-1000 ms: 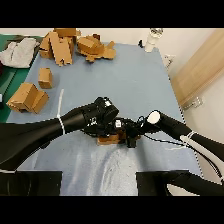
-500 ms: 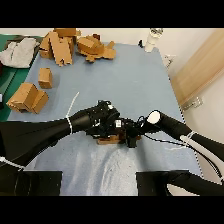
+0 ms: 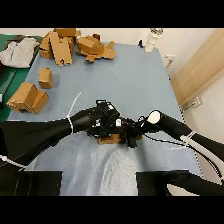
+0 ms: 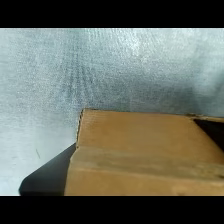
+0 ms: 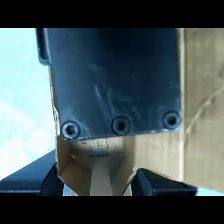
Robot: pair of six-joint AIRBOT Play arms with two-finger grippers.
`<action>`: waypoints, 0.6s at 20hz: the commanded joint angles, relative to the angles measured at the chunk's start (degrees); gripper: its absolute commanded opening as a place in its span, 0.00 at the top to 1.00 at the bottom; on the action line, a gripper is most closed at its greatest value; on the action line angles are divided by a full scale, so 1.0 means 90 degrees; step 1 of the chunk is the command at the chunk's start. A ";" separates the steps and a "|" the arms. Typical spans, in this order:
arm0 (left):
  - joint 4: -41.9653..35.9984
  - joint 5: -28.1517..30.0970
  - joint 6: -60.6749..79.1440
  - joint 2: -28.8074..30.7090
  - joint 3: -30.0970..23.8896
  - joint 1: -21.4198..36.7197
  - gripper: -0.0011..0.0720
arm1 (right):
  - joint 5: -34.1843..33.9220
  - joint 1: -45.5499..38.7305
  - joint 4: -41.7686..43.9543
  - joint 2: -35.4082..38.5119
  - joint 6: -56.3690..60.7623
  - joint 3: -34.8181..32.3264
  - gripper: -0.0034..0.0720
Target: Fold the box.
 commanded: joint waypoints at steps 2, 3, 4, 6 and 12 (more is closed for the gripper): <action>0.0058 0.0189 0.0027 -0.0015 0.0000 -0.0005 0.65 | 0.0002 0.0007 0.0007 0.0000 -0.0005 0.0002 0.24; 0.0061 0.0260 0.0036 -0.0015 0.0000 -0.0005 0.65 | 0.0002 0.0007 0.0007 0.0000 -0.0005 0.0002 0.24; 0.0061 0.0301 0.0036 -0.0017 0.0000 -0.0005 0.65 | 0.0002 0.0007 0.0007 0.0000 -0.0005 0.0002 0.24; 0.0063 0.0415 0.0092 -0.0032 0.0000 -0.0007 0.97 | 0.0002 0.0007 0.0007 0.0000 -0.0005 0.0002 0.24; -0.0036 0.0401 0.0301 -0.0119 0.0039 -0.0046 0.97 | 0.0002 0.0007 0.0007 0.0000 -0.0005 0.0002 0.24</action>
